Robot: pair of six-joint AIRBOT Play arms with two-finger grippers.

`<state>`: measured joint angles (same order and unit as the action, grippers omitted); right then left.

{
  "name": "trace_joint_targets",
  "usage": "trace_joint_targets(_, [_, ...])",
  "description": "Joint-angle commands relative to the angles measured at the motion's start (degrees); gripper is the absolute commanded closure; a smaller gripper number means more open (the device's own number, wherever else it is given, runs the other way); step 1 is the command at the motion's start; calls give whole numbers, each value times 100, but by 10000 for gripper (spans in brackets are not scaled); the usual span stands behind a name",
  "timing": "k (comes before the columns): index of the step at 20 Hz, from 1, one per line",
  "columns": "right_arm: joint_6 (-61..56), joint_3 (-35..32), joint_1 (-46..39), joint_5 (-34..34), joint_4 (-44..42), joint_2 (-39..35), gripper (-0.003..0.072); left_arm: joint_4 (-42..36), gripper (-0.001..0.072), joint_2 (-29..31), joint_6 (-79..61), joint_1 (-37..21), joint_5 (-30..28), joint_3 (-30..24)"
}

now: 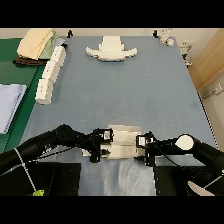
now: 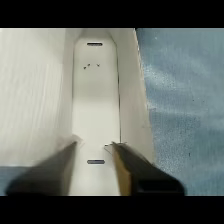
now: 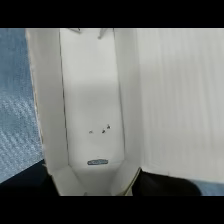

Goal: Fold the box.

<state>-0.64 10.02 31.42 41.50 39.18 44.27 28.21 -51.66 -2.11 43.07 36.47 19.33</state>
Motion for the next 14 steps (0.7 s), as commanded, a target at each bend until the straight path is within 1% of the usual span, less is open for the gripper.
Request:
trace_joint_targets(1, [4,4,0,0,4,-7,160,-11,78,-17,17,17,0,-7])
trace_joint_targets(7, [4,4,0,0,4,-7,161,4,80,-15,90,15,4,-7])
trace_joint_targets(8, [4,4,0,0,4,-7,161,15,117,-13,258,15,-9,-4])
trace_joint_targets(10, [4,4,0,0,4,-7,161,229,626,55,595,13,-7,4])
trace_joint_targets(11, [4,4,0,0,4,-7,160,538,695,118,968,13,-2,31])
trace_joint_targets(14, [4,4,0,0,4,-7,160,1528,695,437,2494,11,76,168])
